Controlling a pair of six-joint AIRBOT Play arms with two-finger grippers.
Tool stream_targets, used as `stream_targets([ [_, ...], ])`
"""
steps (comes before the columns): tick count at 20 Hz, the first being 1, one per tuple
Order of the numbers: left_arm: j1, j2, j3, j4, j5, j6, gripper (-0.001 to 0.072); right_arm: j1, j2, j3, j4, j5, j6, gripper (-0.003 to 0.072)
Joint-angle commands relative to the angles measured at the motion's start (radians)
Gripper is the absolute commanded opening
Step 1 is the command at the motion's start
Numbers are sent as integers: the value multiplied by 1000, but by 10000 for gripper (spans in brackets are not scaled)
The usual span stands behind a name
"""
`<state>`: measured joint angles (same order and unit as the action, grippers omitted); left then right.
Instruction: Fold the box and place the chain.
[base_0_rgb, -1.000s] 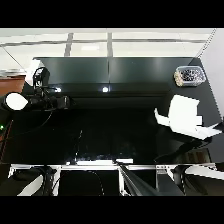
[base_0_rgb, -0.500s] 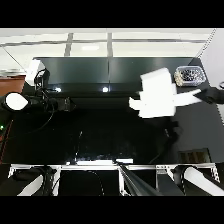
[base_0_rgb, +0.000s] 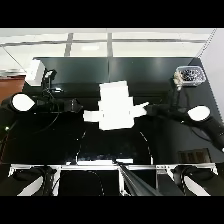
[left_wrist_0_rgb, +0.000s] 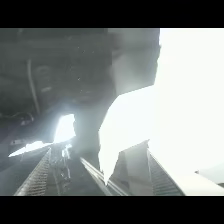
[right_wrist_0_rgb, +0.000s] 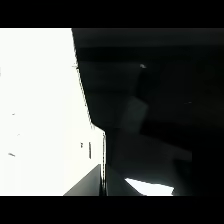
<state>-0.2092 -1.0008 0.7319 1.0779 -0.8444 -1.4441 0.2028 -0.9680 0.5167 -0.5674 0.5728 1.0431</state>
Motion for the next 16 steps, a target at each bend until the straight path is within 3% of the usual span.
stream_targets([
  [1,-12,-53,4,-49,45,12,705,178,7,-60,10,-151,26,14],
  [2,-8,-92,18,-99,39,55,704,193,7,-61,10,-151,26,14],
  [6,85,-350,152,-544,-156,352,704,197,7,-61,10,-167,26,14],
  [7,105,-412,180,-599,-198,372,704,197,7,-61,10,-174,26,14],
  [13,77,-632,266,-560,-335,422,689,197,7,-61,10,-170,26,14],
  [16,61,-705,325,-590,-532,642,561,197,7,-61,10,-166,26,14],
])
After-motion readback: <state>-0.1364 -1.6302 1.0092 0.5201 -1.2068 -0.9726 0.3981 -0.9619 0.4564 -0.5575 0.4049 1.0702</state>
